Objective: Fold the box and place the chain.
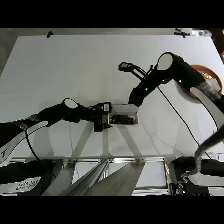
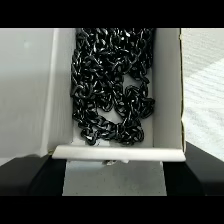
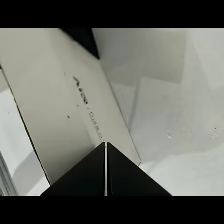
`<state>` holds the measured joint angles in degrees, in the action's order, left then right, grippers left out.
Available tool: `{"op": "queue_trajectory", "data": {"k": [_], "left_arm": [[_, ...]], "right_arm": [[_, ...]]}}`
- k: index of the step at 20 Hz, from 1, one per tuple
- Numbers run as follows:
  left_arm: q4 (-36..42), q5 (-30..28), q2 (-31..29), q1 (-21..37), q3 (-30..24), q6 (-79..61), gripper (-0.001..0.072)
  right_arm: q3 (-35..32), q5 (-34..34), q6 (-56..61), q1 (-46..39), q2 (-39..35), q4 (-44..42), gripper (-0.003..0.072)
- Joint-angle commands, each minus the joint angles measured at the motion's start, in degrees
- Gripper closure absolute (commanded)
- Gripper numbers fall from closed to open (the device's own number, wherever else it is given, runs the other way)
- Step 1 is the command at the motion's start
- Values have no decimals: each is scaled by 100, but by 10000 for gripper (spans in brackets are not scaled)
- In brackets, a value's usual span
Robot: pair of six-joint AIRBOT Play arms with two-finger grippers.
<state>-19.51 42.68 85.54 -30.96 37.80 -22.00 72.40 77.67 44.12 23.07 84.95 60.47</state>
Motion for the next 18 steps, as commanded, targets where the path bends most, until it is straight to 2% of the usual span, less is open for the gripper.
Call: {"op": "queue_trajectory", "data": {"k": [1, 3, 6, 9, 12, 18], "left_arm": [[0, 0, -2, 2, 2, -2, 501], [0, 0, -2, 2, 2, -2, 501], [0, 0, -2, 2, 2, -2, 501], [0, 0, -2, 2, 2, -2, 501], [0, -2, -2, 2, 2, -2, 501], [0, 0, -2, 2, 2, -2, 501]], "right_arm": [[-59, 120, -52, 361, -280, 551, 680], [-238, 96, -63, 402, -411, 610, 663], [-575, 94, -122, 522, -446, 658, 340], [-658, -24, -437, 813, -452, 662, 305], [-660, -365, -542, 1038, -457, 723, 207], [-767, -710, -509, 1187, -457, 964, 202]]}}
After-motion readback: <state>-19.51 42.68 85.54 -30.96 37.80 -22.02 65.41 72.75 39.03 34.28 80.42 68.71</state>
